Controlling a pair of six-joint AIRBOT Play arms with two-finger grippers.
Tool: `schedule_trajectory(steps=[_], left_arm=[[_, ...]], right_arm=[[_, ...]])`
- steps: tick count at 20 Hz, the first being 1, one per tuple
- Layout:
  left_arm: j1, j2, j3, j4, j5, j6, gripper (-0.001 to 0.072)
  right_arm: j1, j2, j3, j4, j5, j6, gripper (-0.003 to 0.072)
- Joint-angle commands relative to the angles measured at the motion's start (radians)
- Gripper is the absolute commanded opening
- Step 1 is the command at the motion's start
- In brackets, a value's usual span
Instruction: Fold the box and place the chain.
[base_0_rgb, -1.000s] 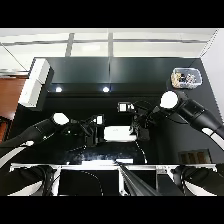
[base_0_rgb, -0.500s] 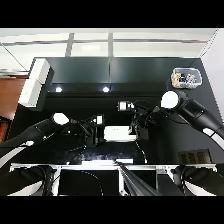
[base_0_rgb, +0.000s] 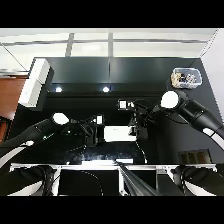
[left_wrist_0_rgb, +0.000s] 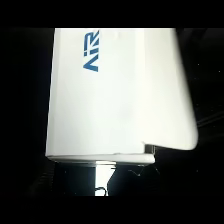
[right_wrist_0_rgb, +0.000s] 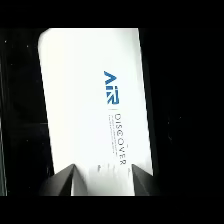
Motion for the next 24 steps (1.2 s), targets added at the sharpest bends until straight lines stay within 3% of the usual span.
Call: schedule_trajectory(steps=[1, 4, 5, 11, 12, 15, 17, 24], left_arm=[[0.0, -0.001, 0.001, 0.0, -0.001, -0.001, 0.0463], [0.0, -0.001, 0.001, 0.0, -0.001, -0.001, 0.0463], [0.0, -0.001, 0.001, 0.0, -0.001, -0.001, 0.0463], [0.0, -0.001, 0.001, 0.0, -0.001, -0.001, 0.0463], [0.0, -0.001, 0.001, 0.0, -0.001, -0.001, 0.0463], [0.0, -0.001, 0.001, 0.0, -0.001, -0.001, 0.0463], [0.0, -0.001, 0.001, 0.0, -0.001, -0.001, 0.0463], [0.0, -0.001, 0.001, 0.0, -0.001, -0.001, 0.0463]], right_arm=[[0.001, 0.001, 0.001, 0.002, 0.021, 0.0, 0.0456], [0.002, 0.001, 0.0, 0.003, 0.025, 0.0, 0.0459], [0.007, 0.001, 0.0, -0.005, 0.025, 0.011, 0.0584], [0.056, 0.0, 0.0, -0.071, -0.042, 0.037, 0.0581], [0.06, 0.0, 0.0, -0.079, -0.044, 0.045, 0.0454], [0.06, 0.0, 0.0, -0.078, -0.041, 0.052, 0.0421], [0.06, 0.0, 0.0, -0.078, -0.04, 0.052, 0.0304], [0.06, 0.001, 0.0, -0.078, -0.04, 0.052, 0.0303]])
